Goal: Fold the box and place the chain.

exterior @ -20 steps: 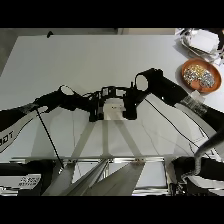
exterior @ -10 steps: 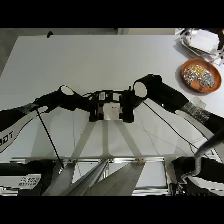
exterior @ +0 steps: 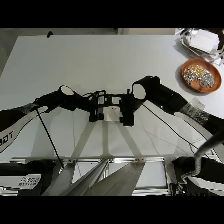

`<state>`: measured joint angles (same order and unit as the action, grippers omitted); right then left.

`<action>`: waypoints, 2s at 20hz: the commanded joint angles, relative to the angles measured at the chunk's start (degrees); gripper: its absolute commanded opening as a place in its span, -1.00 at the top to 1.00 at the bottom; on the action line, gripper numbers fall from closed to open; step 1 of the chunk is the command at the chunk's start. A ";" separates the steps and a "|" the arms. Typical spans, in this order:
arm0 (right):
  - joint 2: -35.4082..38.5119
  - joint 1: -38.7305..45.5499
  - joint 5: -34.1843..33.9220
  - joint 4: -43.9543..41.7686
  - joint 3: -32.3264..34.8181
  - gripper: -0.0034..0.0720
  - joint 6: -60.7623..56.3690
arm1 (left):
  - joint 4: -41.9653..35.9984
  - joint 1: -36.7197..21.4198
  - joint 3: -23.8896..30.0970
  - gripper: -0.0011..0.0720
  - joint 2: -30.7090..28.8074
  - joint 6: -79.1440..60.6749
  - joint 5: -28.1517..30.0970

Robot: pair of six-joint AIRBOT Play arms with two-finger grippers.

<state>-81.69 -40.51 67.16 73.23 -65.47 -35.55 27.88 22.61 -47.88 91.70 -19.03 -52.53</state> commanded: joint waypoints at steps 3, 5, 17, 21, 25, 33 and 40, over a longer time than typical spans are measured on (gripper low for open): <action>0.02 -0.13 -3.69 -0.07 0.66 -0.32 -0.02 | 0.00 0.00 0.02 0.47 0.00 -0.02 0.02; 0.02 -0.13 -4.35 0.35 0.72 -0.32 -0.02 | 0.00 0.00 0.02 0.47 0.00 -0.02 0.02; 0.00 0.59 -3.85 1.11 1.66 -0.32 -0.68 | 0.00 0.00 0.02 0.47 0.00 -0.02 0.04; 0.00 0.59 -5.14 1.09 2.03 -0.32 -0.63 | 0.00 0.00 0.02 0.47 0.00 0.00 0.02; 0.02 0.72 -7.91 1.14 2.03 -0.32 -0.63 | 0.00 0.00 0.02 0.47 0.00 -0.02 0.02; 0.81 1.73 -8.35 1.38 1.99 -0.32 -0.59 | 0.00 0.00 0.02 0.47 0.00 -0.02 0.04; 2.16 2.69 -11.61 1.33 1.92 -0.32 -0.35 | 0.00 0.00 0.02 0.47 0.00 0.00 0.02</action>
<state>-79.77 -38.30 57.01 74.65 -63.55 -36.07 27.79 22.59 -47.88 91.70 -18.96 -52.40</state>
